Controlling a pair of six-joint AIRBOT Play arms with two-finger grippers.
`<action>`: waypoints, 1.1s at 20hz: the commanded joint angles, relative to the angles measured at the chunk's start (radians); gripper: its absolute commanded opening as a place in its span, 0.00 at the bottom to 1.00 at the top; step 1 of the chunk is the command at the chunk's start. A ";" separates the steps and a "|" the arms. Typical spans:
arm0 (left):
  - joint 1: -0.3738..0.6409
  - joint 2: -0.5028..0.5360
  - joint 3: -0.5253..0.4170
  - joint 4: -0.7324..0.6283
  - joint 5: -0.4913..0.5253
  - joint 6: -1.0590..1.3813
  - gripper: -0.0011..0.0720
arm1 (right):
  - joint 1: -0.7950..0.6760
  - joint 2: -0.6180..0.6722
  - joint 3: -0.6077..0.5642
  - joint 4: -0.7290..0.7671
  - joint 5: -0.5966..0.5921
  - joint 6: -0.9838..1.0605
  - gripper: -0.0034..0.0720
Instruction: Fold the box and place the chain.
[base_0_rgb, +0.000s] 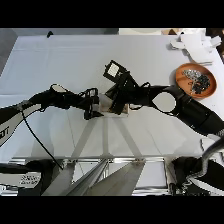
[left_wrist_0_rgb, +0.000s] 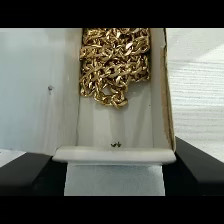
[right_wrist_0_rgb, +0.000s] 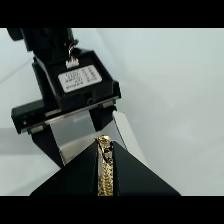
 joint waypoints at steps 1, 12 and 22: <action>0.000 0.001 0.000 0.000 0.000 0.000 0.37 | 0.001 -0.001 0.001 0.074 -0.076 0.000 0.05; 0.000 0.000 0.000 0.000 0.000 0.000 0.37 | 0.001 -0.001 0.001 0.185 -0.214 0.001 0.05; 0.000 0.000 0.000 0.000 0.000 0.000 0.37 | 0.001 -0.086 0.000 0.013 -0.014 0.203 0.05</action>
